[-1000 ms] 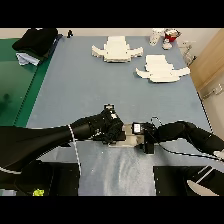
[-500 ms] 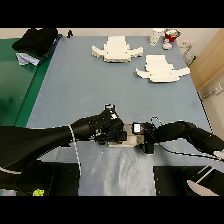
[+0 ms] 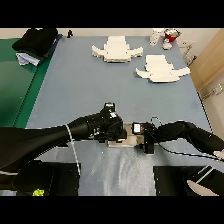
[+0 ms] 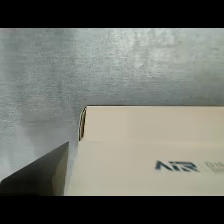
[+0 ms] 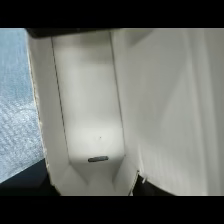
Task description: Fold the box.
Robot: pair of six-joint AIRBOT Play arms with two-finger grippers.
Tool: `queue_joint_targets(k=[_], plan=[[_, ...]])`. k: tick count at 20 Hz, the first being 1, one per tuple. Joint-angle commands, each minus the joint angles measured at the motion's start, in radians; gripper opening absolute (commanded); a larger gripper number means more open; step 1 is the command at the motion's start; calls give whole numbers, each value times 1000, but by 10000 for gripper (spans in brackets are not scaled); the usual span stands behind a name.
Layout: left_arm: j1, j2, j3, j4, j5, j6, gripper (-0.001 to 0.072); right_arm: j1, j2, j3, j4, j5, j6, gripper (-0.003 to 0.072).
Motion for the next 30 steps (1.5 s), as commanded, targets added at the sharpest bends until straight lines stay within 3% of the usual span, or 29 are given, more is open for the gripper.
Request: queue_joint_targets(k=[1,6,7,8,12,16,20,22,26,27,28,29,30], plan=[[-1,67,26,8,-87,29,455,0,0,1,0,0,0,509],[0,245,34,23,-293,56,452,0,0,1,0,0,0,509],[-2,269,34,33,-304,61,357,0,0,1,0,0,0,509],[-2,288,34,37,-301,119,6,0,0,1,0,0,0,508],[0,300,34,84,-280,277,15,0,0,1,0,0,0,508],[-2,300,34,91,-148,503,14,0,0,1,0,0,0,508],[0,301,30,89,-154,766,14,0,0,1,0,0,0,509],[50,339,-11,8,-140,895,13,0,0,1,0,1,0,508],[246,515,-205,-204,-50,1398,15,0,0,1,0,0,0,509],[291,553,-253,-268,-34,1540,69,0,0,1,0,0,0,508],[326,580,-296,-323,-8,1646,466,0,0,1,0,0,0,508],[357,598,-343,-373,49,1721,697,0,0,1,0,1,0,508],[379,605,-383,-417,103,1769,700,0,0,1,0,0,0,509]])
